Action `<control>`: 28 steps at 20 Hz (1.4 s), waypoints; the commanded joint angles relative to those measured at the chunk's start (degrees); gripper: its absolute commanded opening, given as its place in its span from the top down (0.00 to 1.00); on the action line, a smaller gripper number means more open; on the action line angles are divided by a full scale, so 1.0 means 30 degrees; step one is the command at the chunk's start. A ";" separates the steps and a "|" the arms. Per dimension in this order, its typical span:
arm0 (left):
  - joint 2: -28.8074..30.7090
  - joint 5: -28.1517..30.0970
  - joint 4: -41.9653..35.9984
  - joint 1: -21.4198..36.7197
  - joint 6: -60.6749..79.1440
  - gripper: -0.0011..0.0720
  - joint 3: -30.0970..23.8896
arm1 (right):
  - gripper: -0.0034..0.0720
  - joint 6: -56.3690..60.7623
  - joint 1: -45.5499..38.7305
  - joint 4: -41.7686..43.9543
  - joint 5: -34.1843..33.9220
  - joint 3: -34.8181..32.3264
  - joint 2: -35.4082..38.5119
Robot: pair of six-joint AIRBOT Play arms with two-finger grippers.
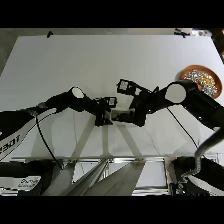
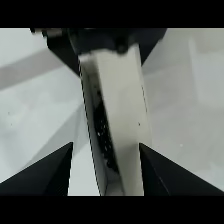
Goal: Fold the box and place the chain.
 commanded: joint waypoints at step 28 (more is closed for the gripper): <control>0.0015 0.0007 0.0000 0.0022 0.0000 0.49 0.0007 | 0.42 -0.2754 -0.1282 0.0379 0.1341 0.1931 -0.4816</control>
